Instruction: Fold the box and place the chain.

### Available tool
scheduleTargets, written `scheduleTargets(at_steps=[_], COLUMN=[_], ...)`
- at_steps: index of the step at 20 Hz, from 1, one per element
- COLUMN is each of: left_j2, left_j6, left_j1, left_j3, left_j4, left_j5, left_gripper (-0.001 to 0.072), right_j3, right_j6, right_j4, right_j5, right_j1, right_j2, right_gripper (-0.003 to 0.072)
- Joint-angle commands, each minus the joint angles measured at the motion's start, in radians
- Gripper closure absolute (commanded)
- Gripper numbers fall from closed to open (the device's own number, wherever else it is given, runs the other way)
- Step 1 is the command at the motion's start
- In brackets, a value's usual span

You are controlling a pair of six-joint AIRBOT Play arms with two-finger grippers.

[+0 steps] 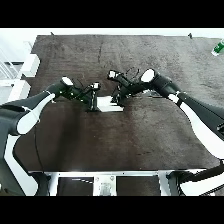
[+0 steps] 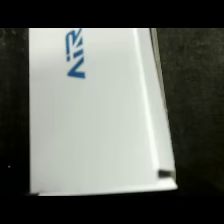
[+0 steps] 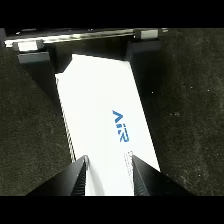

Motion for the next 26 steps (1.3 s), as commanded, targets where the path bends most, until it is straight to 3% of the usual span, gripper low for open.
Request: scheduleTargets(at_steps=[1,8,15,26], left_j2=[0.001,0.001,0.001,0.001], left_j6=[-0.001,-0.001,-0.001,-0.001], left_j1=[-0.001,-0.001,-0.001,-0.001], left_j3=[0.0,0.0,0.0,0.0], left_j4=[-0.001,-0.001,-0.001,-0.001], left_j5=[0.0,0.0,0.0,0.0], left_gripper=[0.024,0.024,0.024,0.024], right_j3=[-0.006,-0.028,0.052,-0.016], right_j6=[0.002,0.002,0.055,0.055], right_j4=[0.003,-0.023,-0.024,-0.068], right_j5=[0.01,-0.023,-0.022,0.003], right_j1=[0.006,0.014,0.002,0.011], right_j2=[0.0,0.0,0.0,0.0], right_gripper=[0.0393,0.0393,0.0392,0.0392])
